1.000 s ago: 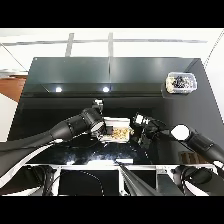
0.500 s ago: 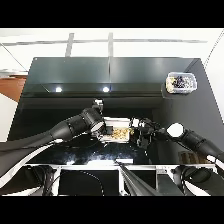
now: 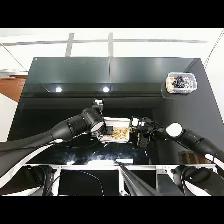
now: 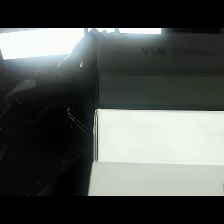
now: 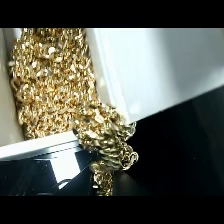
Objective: Fold the box and place the chain.
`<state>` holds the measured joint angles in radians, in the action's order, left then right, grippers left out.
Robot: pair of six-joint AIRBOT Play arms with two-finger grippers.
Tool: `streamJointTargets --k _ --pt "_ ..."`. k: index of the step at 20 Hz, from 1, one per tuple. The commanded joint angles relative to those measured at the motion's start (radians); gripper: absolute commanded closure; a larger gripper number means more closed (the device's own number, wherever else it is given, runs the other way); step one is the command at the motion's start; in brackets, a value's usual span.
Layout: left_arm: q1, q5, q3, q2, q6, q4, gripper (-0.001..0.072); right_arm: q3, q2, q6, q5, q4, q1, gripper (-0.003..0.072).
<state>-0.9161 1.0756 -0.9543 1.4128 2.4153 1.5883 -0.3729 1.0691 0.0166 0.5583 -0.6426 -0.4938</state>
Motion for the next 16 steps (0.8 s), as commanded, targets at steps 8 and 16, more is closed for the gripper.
streamJointTargets --k 8,16 --pt "0.001 0.000 0.000 0.000 0.000 0.000 0.0676 -0.052 -0.208 0.330 0.067 -0.066 0.072 0.0638" --pt "0.001 0.000 0.000 0.000 0.000 0.000 0.0676 -0.206 -0.378 0.639 0.380 -0.010 0.089 0.0637"
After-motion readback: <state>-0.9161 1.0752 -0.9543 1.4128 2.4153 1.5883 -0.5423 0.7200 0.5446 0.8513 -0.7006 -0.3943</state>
